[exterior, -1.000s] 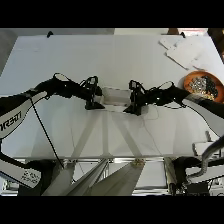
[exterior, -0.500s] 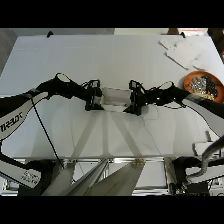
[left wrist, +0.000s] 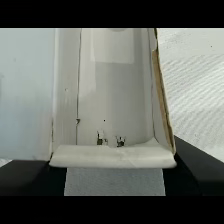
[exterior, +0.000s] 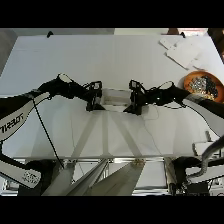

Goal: Fold the box and place the chain.

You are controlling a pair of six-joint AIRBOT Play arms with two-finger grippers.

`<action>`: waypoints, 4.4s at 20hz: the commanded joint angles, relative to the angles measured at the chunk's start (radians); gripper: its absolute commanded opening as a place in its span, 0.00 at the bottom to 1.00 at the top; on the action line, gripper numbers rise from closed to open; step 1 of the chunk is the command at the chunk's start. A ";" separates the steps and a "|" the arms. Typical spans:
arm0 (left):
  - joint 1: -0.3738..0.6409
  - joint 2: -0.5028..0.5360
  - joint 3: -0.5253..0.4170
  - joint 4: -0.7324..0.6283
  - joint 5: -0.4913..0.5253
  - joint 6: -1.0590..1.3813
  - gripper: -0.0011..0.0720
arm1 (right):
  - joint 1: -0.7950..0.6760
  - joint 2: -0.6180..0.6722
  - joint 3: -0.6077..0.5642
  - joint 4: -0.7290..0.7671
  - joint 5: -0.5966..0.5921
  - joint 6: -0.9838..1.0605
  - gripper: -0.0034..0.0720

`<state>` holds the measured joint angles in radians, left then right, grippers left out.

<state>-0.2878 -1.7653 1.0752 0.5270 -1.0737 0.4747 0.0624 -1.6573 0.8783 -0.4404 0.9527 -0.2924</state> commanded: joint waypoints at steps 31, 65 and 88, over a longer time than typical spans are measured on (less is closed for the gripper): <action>-0.001 0.002 0.001 0.000 0.003 -0.001 0.53 | 0.000 0.077 0.000 -0.096 -0.051 -0.011 0.99; -0.001 0.002 0.001 0.002 0.001 -0.001 0.53 | 0.051 0.165 0.000 0.071 -0.382 0.323 0.05; -0.001 0.002 0.001 0.002 0.001 -0.001 0.53 | 0.036 0.312 -0.069 -0.505 -0.087 0.321 0.47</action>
<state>-0.2882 -1.7645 1.0760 0.5289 -1.0733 0.4740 0.0986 -1.2800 0.8169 -0.9943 0.8967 0.1440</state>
